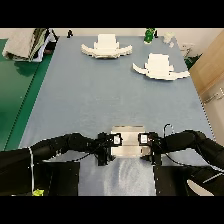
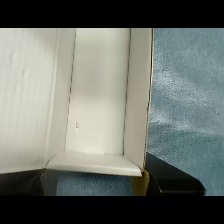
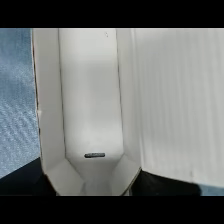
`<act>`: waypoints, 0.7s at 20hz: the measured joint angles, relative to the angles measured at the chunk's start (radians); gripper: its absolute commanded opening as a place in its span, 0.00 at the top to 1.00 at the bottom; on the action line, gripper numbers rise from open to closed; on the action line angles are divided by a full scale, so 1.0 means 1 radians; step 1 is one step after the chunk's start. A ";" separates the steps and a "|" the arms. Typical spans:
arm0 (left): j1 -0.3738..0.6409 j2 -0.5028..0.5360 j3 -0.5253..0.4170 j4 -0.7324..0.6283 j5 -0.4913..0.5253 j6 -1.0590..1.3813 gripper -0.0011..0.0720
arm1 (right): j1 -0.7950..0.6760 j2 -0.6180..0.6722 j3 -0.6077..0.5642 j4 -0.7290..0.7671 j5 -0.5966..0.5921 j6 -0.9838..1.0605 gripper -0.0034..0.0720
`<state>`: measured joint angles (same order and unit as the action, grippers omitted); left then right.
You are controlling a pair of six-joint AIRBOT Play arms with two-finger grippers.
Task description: Fold the box.
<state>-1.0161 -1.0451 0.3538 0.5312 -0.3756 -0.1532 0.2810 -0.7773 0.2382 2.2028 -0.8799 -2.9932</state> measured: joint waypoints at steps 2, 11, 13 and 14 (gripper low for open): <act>0.000 0.000 0.000 0.003 0.000 -0.002 0.37 | 0.000 0.000 0.000 0.000 0.000 0.000 0.16; 0.000 -0.002 0.000 0.007 0.000 -0.003 0.37 | 0.000 0.000 0.000 0.000 0.000 0.000 0.16; 0.000 -0.002 0.000 0.007 0.000 -0.003 0.37 | 0.000 0.000 0.000 0.000 0.000 0.000 0.16; 0.000 -0.002 0.000 0.007 0.001 -0.003 0.37 | 0.000 0.000 0.000 0.000 0.000 0.000 0.16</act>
<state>-1.0161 -1.0470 0.3538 0.5385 -0.3748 -0.1566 0.2813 -0.7773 0.2386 2.2032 -0.8803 -2.9932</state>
